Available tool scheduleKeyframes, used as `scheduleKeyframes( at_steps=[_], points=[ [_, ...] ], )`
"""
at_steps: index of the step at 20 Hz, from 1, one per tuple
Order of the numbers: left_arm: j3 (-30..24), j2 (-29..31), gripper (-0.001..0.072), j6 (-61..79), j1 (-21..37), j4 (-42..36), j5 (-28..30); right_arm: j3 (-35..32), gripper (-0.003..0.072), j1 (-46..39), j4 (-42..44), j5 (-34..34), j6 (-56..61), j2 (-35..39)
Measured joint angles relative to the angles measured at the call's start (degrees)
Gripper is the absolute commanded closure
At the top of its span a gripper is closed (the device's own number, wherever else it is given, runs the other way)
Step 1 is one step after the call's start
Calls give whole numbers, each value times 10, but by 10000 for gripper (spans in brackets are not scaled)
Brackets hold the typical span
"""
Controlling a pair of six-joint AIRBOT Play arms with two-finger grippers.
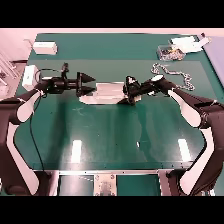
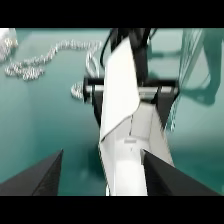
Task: Fold the box and place the chain.
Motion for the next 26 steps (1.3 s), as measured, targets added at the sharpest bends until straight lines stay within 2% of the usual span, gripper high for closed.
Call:
scheduleKeyframes(
  at_steps=[1, 2, 3, 7, 10, 12, 14, 19, 22, 26],
  points=[
    [0, 0, 364, 0, 9, -13, -25, 0, 102, 0, 0, 0, 0, 0],
    [0, 0, 564, 0, 16, -24, -49, 0, 102, 0, 0, 0, 0, 0],
    [0, 0, 685, 0, 24, -36, -74, 0, 102, 0, 0, 0, 0, 0],
    [0, 10, 691, 14, 43, -60, -147, 0, 102, 0, 0, 0, 0, 0],
    [-2, 47, 693, 12, 45, -57, -161, 0, 102, 0, 0, 0, 0, 0],
    [-11, 92, 693, -5, 43, -36, -149, 0, 102, 0, 0, 0, 0, 0],
    [-39, 151, 692, -22, 40, -5, -107, 0, 103, 0, 0, 0, 0, 0],
    [-159, 298, 692, -28, 16, 34, 65, 0, 102, 0, 0, 0, 0, 0],
    [-211, 328, 691, -27, -12, 58, 145, 0, 102, 0, 0, 0, 0, 0],
    [-240, 312, 690, -28, -48, 87, 192, 0, 102, 0, 0, 0, 0, 0]
  ],
)
